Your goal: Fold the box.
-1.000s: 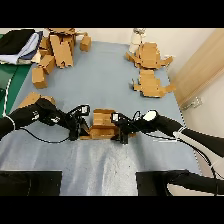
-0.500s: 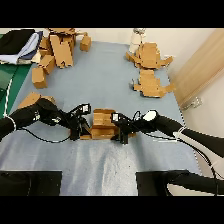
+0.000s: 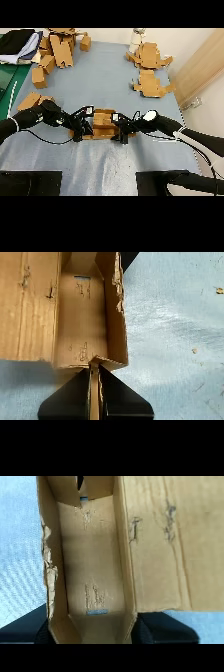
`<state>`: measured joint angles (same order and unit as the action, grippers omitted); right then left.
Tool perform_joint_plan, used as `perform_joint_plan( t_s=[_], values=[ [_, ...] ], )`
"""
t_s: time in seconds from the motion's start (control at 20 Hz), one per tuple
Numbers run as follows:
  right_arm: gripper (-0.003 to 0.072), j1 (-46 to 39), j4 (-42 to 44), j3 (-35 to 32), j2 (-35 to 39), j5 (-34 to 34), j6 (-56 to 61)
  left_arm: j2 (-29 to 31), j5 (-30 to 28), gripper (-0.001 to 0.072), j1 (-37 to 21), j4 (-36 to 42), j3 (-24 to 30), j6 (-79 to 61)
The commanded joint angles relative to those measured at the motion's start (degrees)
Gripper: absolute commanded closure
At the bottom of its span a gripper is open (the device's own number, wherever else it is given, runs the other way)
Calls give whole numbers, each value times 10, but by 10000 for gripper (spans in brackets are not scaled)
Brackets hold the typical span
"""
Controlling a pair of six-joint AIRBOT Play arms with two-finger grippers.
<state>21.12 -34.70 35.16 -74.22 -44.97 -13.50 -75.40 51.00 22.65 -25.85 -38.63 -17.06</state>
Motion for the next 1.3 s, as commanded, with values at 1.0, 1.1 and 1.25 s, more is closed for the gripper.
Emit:
perform_joint_plan(
  t_s=[1.0, 1.1, 1.25],
  values=[
    [186, 0, 0, 0, 0, 0, 0, -1, -1, 214, 2, 78, 0, -54],
    [186, 0, 0, 0, 0, 0, 0, -1, -1, 215, 2, 77, 0, -54],
    [186, 0, 0, 0, 0, 0, 0, -1, -3, 216, 1, 36, 0, -54]
  ],
)
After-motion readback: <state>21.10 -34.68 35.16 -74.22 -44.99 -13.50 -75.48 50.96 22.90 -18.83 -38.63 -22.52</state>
